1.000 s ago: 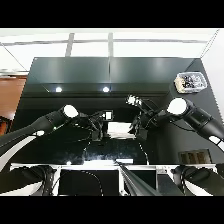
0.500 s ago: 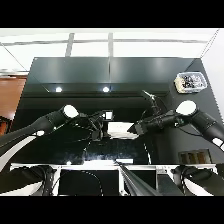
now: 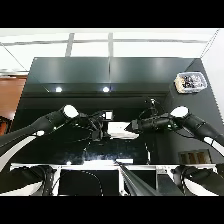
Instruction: Fold the box and place the chain.
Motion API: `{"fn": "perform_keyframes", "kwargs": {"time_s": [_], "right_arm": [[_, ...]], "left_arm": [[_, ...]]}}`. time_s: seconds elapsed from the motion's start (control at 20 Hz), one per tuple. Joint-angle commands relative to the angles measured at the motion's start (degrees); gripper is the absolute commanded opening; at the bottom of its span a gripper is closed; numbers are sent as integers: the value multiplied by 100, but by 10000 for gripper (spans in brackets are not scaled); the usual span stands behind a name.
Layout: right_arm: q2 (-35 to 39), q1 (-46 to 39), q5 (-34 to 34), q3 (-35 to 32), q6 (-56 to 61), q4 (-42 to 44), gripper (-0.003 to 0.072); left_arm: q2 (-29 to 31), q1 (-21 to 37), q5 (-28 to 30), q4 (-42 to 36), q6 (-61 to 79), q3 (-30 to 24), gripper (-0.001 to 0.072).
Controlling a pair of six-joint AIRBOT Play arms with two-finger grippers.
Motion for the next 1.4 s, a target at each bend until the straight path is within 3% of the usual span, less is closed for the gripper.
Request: {"fn": "perform_keyframes", "kwargs": {"time_s": [0.0,0.55,0.8,0.9,0.95,1.0,1.05,1.25,1.35], "right_arm": [[-90,4,-155,-15,17,-151,12],[-83,2,-83,-9,13,-258,12],[-20,-103,603,361,-118,-323,12],[186,-494,1099,688,-44,-669,11],[376,-776,1281,822,-17,-833,12],[627,-1119,1412,951,2,-1023,12],[898,-1499,1456,1056,28,-1228,12],[1679,-2957,1606,1099,133,-1810,12],[1744,-3447,1825,1097,129,-1963,12]], "left_arm": [[0,0,-9,0,-4,2,492],[0,0,-9,-2,-4,2,493],[17,7,-37,15,-105,4,493],[114,22,-39,223,-133,22,505],[199,22,-39,442,-136,46,545],[310,24,-39,678,-151,68,657],[424,24,-28,857,-343,74,717],[940,24,-234,1646,-979,83,717],[1174,-39,-258,1534,-1231,140,717]]}}
